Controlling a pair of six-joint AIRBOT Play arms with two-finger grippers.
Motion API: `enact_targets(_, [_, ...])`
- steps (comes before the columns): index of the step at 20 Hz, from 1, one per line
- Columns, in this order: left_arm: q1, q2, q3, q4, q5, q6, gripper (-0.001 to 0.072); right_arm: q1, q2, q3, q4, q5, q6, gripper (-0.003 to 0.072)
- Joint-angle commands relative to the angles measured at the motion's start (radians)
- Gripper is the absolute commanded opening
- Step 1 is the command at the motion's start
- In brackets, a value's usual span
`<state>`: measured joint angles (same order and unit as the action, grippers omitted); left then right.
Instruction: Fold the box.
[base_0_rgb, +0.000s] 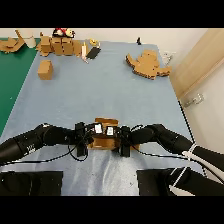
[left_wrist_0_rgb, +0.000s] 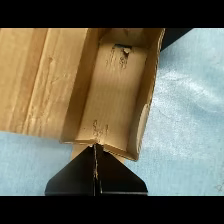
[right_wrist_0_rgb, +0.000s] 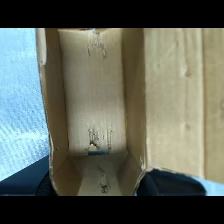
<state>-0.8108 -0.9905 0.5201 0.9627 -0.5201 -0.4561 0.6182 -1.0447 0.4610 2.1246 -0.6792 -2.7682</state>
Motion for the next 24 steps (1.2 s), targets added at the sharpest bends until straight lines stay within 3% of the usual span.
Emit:
enact_targets(1, [-0.007,-0.001,0.000,-0.027,0.009,0.000,0.0014,0.001,0.001,0.000,0.000,0.000,0.000,0.0581])
enact_targets(9, [-0.043,-0.001,0.000,-0.027,0.015,0.023,0.0020,0.001,0.001,0.000,0.000,-0.002,0.000,0.0581])
enact_targets(11, [-0.043,-0.001,0.000,-0.028,0.016,0.023,0.0491,0.001,0.001,0.000,0.000,-0.002,0.000,0.0581])
enact_targets(24, [-0.041,0.000,0.000,-0.023,0.013,0.012,0.0502,0.001,0.001,0.000,0.000,-0.002,0.000,0.0581])
